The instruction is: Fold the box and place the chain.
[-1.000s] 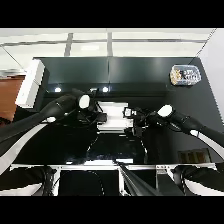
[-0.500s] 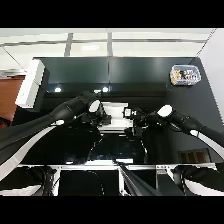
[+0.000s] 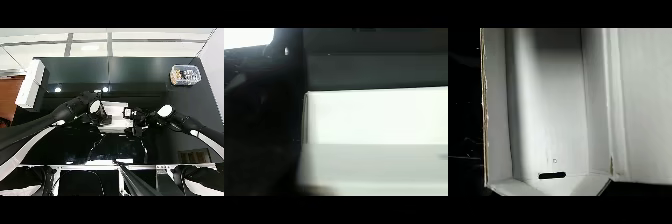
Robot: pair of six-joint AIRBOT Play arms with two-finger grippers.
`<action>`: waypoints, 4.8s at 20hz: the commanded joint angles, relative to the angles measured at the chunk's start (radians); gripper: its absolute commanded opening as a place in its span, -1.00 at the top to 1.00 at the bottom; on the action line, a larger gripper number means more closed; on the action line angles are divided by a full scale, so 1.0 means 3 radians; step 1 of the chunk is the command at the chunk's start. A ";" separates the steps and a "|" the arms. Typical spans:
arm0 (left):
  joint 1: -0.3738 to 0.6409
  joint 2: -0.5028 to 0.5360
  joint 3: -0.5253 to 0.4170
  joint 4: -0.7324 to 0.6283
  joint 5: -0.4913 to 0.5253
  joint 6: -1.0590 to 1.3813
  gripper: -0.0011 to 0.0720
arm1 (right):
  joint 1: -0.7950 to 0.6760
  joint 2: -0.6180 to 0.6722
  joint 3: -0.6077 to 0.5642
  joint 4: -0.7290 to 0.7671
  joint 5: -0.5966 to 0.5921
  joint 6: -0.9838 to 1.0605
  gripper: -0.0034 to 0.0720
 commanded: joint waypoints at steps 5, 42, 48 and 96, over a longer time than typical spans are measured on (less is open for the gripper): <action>0.0003 0.0008 0.0004 0.0055 0.0159 0.0010 0.90 | -0.0003 0.0175 0.0003 -0.0198 0.0024 0.0184 -0.88; -0.0011 0.0003 -0.0003 0.0165 0.0092 -0.0076 0.90 | -0.0043 0.0212 0.0023 0.0052 0.0179 0.1232 0.86; 0.0037 0.0001 -0.0003 0.0150 0.0137 -0.0151 0.90 | -0.1181 0.0718 0.0291 -0.1382 0.1144 0.4192 0.87; 0.0041 0.0001 -0.0003 0.0148 0.0149 -0.0153 0.90 | 0.0952 -0.0786 0.1906 -0.3367 0.1629 0.8320 0.49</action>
